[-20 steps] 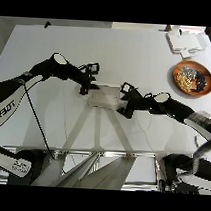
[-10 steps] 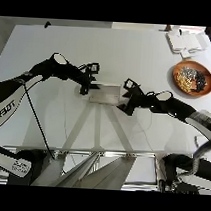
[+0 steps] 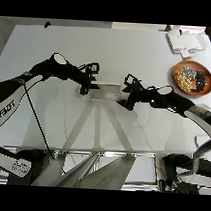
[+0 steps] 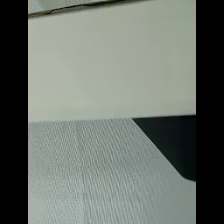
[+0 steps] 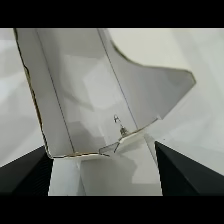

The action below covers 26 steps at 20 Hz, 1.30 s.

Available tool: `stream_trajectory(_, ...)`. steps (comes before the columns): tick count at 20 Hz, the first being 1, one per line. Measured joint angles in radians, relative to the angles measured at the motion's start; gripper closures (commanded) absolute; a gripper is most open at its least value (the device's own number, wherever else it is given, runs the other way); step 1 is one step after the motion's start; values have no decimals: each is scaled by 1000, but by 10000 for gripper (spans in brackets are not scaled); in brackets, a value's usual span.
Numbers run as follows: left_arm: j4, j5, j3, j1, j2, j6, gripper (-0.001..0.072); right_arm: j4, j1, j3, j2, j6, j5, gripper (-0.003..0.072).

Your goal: Fold the box and place the chain.

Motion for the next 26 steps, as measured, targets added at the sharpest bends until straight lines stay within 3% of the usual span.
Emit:
stream_trajectory(15, 1, -4, 0, 0, 0, 1, 695, -58, -35, 164, -168, -43, 224, -8)
stream_trajectory(26, 1, -2, 0, 0, 0, 1, 695, -105, -35, 206, -230, -54, 266, -8)
